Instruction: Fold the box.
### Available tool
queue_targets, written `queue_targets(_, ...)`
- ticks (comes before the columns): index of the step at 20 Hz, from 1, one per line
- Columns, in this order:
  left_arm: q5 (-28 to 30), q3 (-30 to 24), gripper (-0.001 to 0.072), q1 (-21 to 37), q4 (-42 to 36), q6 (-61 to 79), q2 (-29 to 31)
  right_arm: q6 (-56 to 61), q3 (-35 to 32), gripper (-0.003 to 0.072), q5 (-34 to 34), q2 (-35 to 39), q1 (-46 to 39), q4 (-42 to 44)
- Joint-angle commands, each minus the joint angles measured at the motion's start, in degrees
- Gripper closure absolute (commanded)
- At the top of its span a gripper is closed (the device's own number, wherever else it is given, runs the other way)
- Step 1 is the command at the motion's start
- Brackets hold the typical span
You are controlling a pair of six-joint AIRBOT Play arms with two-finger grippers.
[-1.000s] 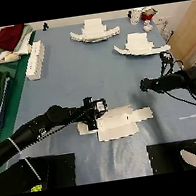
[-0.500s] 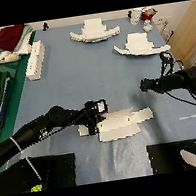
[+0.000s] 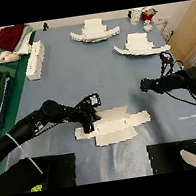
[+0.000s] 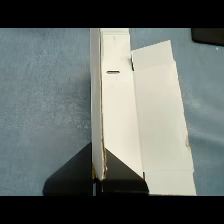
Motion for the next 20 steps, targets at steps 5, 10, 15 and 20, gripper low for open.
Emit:
queue_targets(5,-5.5,0.3,0.0695,1.8,-2.8,3.3,-2.6,0.0,0.0,0.0119,0.0,0.0,0.0,0.0)
queue_targets(10,-8.1,0.3,0.0694,1.8,-2.8,3.4,-5.1,0.0,0.0,0.0119,-0.3,0.0,0.0,0.7)
queue_targets(15,-8.1,0.4,0.0694,1.9,-2.8,3.4,-4.9,-0.2,0.1,0.0133,-4.6,0.0,0.0,1.9)
queue_targets(20,-12.7,3.1,0.0694,4.0,-2.8,2.7,-4.5,-3.0,0.1,0.0338,-8.8,0.1,0.0,4.5)
